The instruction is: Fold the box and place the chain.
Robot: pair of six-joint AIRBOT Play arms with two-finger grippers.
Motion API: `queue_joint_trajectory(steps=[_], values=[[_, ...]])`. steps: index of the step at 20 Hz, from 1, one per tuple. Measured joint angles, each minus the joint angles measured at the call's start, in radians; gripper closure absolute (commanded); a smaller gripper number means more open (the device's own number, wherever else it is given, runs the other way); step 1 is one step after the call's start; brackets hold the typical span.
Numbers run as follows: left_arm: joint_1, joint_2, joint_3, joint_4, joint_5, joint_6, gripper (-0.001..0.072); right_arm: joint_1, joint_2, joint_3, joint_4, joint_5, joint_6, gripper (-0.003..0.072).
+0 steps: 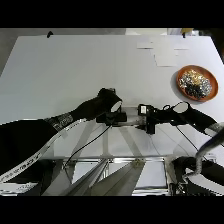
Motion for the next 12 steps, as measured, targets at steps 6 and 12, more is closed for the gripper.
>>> queue_joint_trajectory(steps=[6, 12], values=[[0.0, -0.005, 0.0, -0.012, 0.018, 0.005, 0.0621, 0.0, 0.0, 0.0, -0.001, 0.0, -0.002, 0.0348], [0.0, -0.004, 0.0, -0.015, 0.017, 0.001, 0.0707, -0.001, 0.0, 0.0, 0.0, 0.0, -0.001, 0.0348]])
